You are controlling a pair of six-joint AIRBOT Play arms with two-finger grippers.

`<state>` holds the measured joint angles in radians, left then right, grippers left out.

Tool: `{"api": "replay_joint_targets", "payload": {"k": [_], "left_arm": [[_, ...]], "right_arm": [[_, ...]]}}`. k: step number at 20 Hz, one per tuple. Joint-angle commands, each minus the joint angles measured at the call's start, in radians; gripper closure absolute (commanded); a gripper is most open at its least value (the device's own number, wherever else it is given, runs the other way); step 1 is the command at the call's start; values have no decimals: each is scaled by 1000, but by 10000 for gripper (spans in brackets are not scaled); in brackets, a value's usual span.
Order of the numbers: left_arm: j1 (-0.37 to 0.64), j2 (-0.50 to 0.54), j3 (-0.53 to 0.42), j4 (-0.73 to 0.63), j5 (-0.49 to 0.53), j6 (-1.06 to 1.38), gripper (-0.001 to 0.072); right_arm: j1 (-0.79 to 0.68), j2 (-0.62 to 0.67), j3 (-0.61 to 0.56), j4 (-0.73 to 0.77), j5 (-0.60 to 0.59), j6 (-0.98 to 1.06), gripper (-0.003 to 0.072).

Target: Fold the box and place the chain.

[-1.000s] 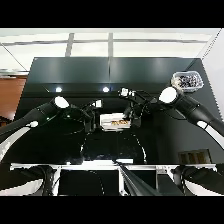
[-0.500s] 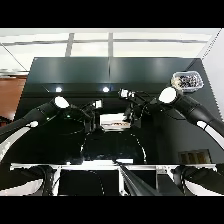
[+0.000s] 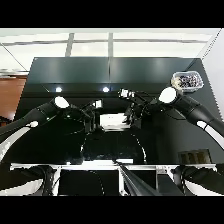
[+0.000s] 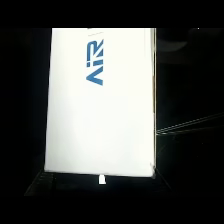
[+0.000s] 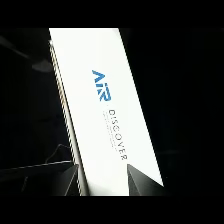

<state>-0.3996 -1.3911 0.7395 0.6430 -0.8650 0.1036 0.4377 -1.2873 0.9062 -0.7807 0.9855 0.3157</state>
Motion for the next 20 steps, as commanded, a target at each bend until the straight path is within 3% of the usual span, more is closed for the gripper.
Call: {"api": "replay_joint_targets", "payload": {"k": [1, 20], "left_arm": [[1, -1, 0, 0, 0, 0, 321], [1, -1, 0, 0, -3, 0, 321]], "right_arm": [[1, 1, 0, 2, 9, 6, 321], [26, -37, 0, -25, 1, 42, 322]]}}
